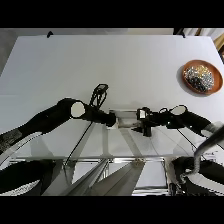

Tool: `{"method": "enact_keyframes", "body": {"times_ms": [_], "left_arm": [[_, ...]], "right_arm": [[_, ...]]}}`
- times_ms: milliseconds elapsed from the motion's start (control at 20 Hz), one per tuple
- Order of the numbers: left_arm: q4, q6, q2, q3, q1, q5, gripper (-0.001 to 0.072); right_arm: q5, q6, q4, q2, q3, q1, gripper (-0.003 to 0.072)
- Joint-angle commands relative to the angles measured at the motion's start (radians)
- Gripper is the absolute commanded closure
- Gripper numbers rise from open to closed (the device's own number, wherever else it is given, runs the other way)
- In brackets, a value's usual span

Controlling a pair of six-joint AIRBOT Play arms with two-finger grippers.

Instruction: Fold the box and place the chain.

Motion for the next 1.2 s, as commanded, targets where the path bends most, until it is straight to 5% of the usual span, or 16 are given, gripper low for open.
{"method": "enact_keyframes", "body": {"times_ms": [0, 1150], "left_arm": [[0.075, -0.095, -0.026, 0.048, -0.023, -0.029, 0.0187], [0.172, -0.322, -0.039, 0.100, -0.083, -0.117, 0.0188]], "right_arm": [[0.000, 0.000, 0.000, 0.000, 0.000, 0.000, 0.0288], [0.000, 0.000, 0.000, 0.000, 0.000, 0.000, 0.0288]]}}
